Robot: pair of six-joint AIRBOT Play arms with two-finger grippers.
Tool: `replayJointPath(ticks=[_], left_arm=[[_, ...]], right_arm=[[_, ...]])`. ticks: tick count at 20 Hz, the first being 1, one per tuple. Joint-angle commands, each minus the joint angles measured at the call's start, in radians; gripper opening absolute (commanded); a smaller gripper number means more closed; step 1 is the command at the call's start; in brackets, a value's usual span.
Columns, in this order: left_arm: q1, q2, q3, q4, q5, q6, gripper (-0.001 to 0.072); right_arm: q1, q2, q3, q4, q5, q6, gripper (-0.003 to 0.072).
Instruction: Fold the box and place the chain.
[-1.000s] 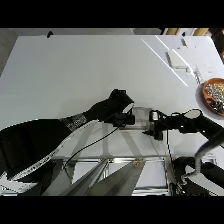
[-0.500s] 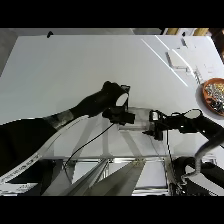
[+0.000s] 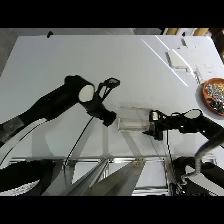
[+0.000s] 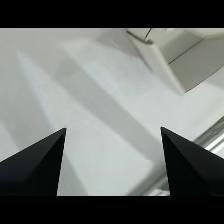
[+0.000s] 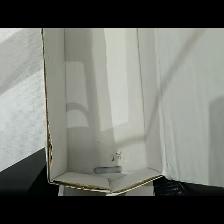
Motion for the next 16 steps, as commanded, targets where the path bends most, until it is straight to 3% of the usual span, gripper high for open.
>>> replayJointPath(ticks=[1,5,8,12,14,16], left_arm=[[0.103,0.087,-0.213,-0.135,0.203,0.664,0.0653],[0.175,0.085,-0.379,-0.384,0.369,1.356,0.0634],[0.183,0.073,-0.425,-0.541,0.401,1.742,0.0635],[0.178,0.018,-0.425,-0.693,0.41,1.815,0.0643],[0.171,-0.016,-0.425,-0.75,0.42,1.815,0.0702],[0.156,-0.034,-0.424,-0.756,0.45,1.815,0.0702]], right_arm=[[0.0,0.001,0.001,0.0,0.0,0.0,0.0413],[0.0,0.001,0.001,0.001,0.0,0.0,0.0413],[0.0,0.001,0.001,0.0,0.0,0.0,0.0413],[0.0,0.001,0.001,0.0,0.0,0.0,0.0413],[0.0,0.001,0.001,0.0,0.0,0.0,0.0413],[0.0,0.001,0.001,0.0,0.0,0.0,0.0413]])
